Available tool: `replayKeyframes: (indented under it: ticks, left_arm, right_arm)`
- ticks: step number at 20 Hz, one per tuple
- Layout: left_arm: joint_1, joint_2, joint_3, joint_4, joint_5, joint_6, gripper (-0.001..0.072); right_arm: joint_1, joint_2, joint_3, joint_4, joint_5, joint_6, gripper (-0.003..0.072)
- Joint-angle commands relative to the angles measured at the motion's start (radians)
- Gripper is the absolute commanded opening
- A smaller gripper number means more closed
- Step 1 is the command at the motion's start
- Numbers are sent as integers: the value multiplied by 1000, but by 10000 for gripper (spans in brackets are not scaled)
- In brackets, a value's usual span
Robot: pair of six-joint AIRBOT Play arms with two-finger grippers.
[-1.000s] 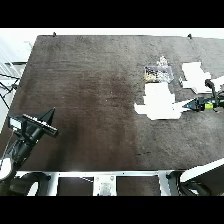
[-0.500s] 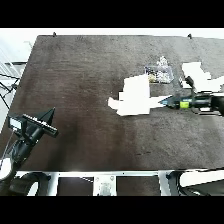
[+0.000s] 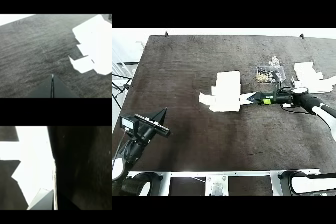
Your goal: Fold the box and place the chain.
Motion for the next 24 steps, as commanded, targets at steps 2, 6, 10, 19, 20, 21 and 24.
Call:
replayKeyframes:
  ticks: [2,6,10,19,20,21,24]
  left_arm:
    - [0,1,2,0,6,1,16]
    - [0,1,2,0,5,1,18]
    - [0,1,2,0,5,1,560]
    - [0,-171,144,0,4,-54,505]
    - [0,-256,193,0,0,-55,504]
    - [0,-346,246,0,-11,-55,504]
    - [0,-650,444,2,-100,-53,504]
  right_arm:
    - [81,-18,5,4,-140,-36,10]
    - [91,-29,21,3,-188,-82,10]
    - [92,-29,22,3,-193,-81,10]
    - [121,-26,-6,4,-258,-84,9]
    - [124,-24,-15,4,-270,-84,9]
    - [129,-23,-21,4,-279,-90,9]
    - [151,-21,-21,4,-299,-116,9]
